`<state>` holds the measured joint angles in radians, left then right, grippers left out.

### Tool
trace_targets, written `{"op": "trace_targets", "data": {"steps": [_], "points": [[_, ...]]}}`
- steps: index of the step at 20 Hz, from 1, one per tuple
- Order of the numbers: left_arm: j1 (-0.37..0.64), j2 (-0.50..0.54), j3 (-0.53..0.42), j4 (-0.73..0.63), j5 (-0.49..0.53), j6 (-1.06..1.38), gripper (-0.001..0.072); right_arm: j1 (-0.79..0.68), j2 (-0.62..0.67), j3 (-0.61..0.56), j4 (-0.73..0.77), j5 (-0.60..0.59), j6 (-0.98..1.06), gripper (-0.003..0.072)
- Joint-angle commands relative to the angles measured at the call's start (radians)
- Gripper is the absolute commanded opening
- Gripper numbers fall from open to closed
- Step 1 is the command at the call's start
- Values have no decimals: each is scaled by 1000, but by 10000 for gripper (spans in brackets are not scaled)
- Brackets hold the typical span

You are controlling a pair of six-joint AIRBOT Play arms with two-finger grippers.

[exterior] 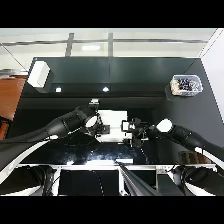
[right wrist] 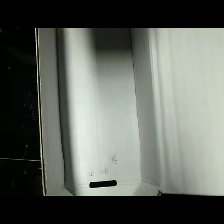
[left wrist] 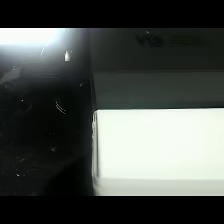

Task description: Fold the box and place the chain.

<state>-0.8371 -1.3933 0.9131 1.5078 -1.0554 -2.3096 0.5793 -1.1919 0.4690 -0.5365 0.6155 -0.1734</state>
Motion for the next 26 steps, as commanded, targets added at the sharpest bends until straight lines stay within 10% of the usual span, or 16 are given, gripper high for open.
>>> {"op": "trace_targets", "data": {"steps": [1,4,6,12,16,19,21,26], "points": [[0,2,1,-2,-9,-3,285,1,0,0,3,0,1,310],[4,11,1,3,-28,-7,396,1,0,0,3,0,1,310],[4,15,1,3,-26,-7,697,1,0,0,3,0,1,310],[4,15,1,7,-26,-6,682,1,0,0,3,0,1,310],[4,15,0,-2,-27,8,383,1,0,0,3,0,1,310],[4,13,0,-2,-27,8,302,1,0,0,3,0,1,310],[2,13,0,-2,-23,9,53,1,0,0,3,0,1,311],[1,13,0,-2,-20,11,33,1,0,0,3,0,1,311]]}}
